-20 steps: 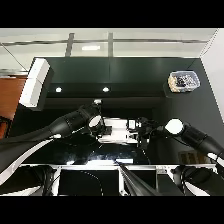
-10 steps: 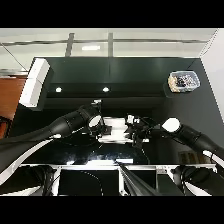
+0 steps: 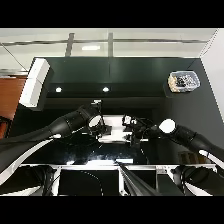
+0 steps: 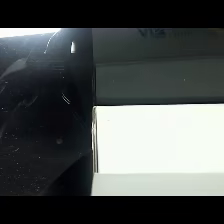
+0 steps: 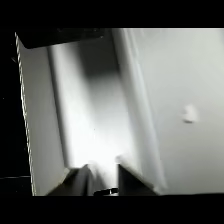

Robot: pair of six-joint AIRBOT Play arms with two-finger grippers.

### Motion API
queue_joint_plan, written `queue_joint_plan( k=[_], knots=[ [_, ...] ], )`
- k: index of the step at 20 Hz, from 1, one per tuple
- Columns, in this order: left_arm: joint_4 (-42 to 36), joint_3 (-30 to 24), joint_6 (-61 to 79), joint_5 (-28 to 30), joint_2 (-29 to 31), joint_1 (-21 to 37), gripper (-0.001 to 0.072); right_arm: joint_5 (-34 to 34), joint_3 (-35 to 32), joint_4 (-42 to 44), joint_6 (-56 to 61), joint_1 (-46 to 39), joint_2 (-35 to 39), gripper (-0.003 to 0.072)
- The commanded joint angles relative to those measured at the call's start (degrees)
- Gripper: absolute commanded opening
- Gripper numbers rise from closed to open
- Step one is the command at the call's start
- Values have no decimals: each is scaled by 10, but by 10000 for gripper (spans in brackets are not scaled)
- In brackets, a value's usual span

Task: Fold the box and place the chain.

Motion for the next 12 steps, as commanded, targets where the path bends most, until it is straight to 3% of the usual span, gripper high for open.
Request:
queue_joint_plan(
  k=[1, 2, 3, 4, 5, 7, 9, 12],
  knots=[
    [0, 0, 1, 0, 0, 0, 29, -1, 0, 1, 0, 1, -1, 263],
    [0, 0, 1, 0, 0, 0, 29, -1, 0, 0, 0, 1, -1, 384],
    [0, 0, 1, 0, 0, 0, 29, 0, 0, 0, 0, 1, -1, 358],
    [0, 0, 1, 0, 0, 0, 29, 0, 0, 1, 0, 1, -1, 161],
    [0, 0, 1, 0, 0, 0, 29, 3, 0, 7, 1, 1, 1, 27],
    [0, 0, 1, 0, 0, 0, 29, 21, 0, 43, 15, 0, 19, 15],
    [0, 0, 1, 2, 0, 0, 29, 24, 0, 4, 123, -16, 47, 15],
    [-1, 0, 1, -5, 0, 0, 29, 113, 0, -66, 256, -94, 112, 16]
  ],
)
